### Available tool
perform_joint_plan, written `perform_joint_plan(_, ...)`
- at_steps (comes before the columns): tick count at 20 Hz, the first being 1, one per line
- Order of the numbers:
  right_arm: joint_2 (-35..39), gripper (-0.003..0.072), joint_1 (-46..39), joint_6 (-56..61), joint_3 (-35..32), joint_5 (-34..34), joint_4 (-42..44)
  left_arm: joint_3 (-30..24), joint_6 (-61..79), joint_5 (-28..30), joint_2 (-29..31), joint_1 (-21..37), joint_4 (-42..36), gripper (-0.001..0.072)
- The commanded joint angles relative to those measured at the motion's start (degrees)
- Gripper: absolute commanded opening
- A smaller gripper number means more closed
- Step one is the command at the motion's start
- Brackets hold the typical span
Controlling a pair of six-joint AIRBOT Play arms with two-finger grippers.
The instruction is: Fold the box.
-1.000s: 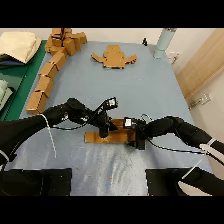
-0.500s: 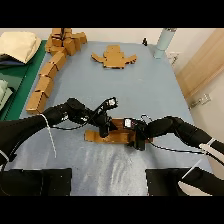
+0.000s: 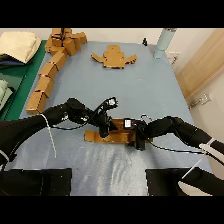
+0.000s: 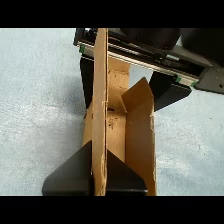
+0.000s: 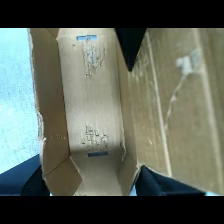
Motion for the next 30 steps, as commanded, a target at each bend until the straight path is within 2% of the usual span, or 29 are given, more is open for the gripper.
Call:
perform_joint_plan(1,0.0,0.072,0.0,0.0,0.0,1.5,0.2,0.0,0.0,0.0,0.0,0.0,0.0,0.001)
perform_joint_plan(6,-0.5,0.072,0.0,0.0,0.0,2.3,0.2,0.0,0.0,0.0,0.0,0.0,0.0,0.001)
perform_joint_plan(8,-1.2,0.0575,0.0,0.0,0.0,2.4,0.2,0.0,0.0,0.0,0.0,0.0,0.0,0.001)
perform_joint_plan(30,-1.8,0.0575,0.1,0.0,0.0,2.2,-0.1,0.0,0.0,0.0,0.0,0.0,0.0,0.001)
